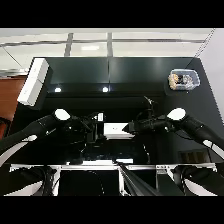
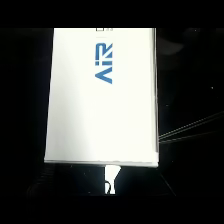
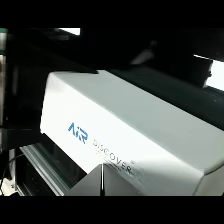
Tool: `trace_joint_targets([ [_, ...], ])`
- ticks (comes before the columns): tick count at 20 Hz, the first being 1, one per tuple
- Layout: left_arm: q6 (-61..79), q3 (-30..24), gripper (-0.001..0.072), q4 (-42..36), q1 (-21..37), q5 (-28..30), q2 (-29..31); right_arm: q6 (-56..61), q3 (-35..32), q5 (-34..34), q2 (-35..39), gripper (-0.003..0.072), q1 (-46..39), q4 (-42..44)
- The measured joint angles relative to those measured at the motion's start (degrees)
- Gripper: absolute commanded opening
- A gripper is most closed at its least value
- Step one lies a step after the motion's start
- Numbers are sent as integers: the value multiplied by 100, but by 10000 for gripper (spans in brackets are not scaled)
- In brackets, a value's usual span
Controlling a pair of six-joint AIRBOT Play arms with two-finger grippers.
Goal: Fold the box and place the chain.
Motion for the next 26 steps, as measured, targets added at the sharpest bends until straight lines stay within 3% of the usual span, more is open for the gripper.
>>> trace_joint_targets([
  [9,0,0,342,4,2,-13,2,142,2,-278,-125,10,109,-136],
  [13,-13,0,342,-20,0,9,0,0,83,-50,9,9,17,-326],
  [18,-15,0,342,-20,-2,9,0,240,828,662,787,10,-190,-2085],
  [22,-9,0,342,-13,-2,2,0,389,1211,577,1447,10,-221,-3740],
  [26,-2,0,342,-9,-2,0,0,474,1134,487,1663,10,-229,-4426],
])
